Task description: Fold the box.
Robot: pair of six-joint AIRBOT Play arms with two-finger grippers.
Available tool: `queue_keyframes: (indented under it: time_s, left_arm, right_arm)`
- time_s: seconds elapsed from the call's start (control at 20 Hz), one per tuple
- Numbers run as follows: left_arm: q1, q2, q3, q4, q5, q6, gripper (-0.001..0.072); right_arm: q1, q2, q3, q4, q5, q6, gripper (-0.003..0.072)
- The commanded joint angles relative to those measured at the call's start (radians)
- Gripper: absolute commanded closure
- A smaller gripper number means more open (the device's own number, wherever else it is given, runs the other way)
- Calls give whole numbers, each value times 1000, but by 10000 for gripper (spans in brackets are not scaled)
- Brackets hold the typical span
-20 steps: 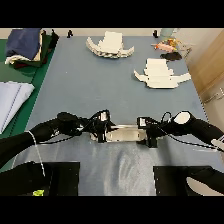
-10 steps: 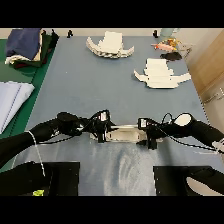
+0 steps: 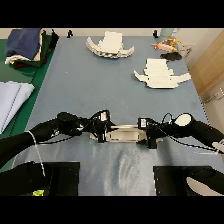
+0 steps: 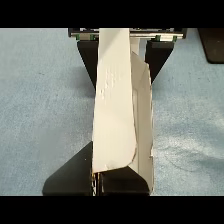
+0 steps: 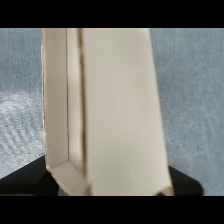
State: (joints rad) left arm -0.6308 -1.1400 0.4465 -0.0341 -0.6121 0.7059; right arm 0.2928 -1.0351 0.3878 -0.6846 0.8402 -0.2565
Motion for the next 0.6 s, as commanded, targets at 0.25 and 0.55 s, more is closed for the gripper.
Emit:
queue_keyframes:
  time_s: [0.25, 0.55]
  left_arm:
    - [1, -1, 1, 0, 0, 0, 695]
    - [1, -1, 1, 0, 0, 0, 695]
  right_arm:
    - [0, 0, -1, -16, -34, 1, 166]
    - [0, 0, 0, -23, -37, 1, 165]
